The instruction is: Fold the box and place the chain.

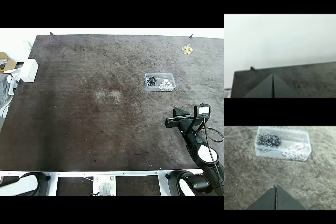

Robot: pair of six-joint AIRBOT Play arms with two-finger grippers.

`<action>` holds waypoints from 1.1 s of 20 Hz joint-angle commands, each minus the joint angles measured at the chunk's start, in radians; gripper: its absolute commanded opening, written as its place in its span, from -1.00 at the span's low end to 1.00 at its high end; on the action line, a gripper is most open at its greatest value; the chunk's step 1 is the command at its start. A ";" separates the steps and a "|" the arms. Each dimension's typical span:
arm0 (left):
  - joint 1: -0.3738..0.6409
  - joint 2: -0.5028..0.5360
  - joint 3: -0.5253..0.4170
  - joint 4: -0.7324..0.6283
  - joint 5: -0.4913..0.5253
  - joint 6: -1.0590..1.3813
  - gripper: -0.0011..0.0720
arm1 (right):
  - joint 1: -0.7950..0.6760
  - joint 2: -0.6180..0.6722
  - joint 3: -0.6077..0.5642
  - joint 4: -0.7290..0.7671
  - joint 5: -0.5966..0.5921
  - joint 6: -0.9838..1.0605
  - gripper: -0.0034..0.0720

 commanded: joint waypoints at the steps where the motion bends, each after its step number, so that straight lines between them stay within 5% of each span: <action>1: -0.061 0.290 -0.261 -0.063 0.085 0.121 -0.96 | 0.000 0.001 -0.001 0.000 0.000 0.000 -0.90; 8: -0.303 0.956 -1.093 -0.063 0.419 0.203 -0.96 | 0.000 0.001 -0.001 0.000 0.000 0.000 -0.90; 12: -0.387 1.225 -1.427 -0.063 0.470 0.185 -0.96 | 0.000 0.001 -0.001 0.000 0.000 0.000 -0.90; 15: -0.389 1.248 -1.502 -0.060 0.473 0.159 -0.96 | 0.000 0.001 -0.001 0.000 0.000 0.000 -0.90; 22: -0.389 1.245 -1.503 -0.051 0.599 0.176 -0.94 | 0.000 0.001 -0.001 0.000 0.001 0.000 -0.90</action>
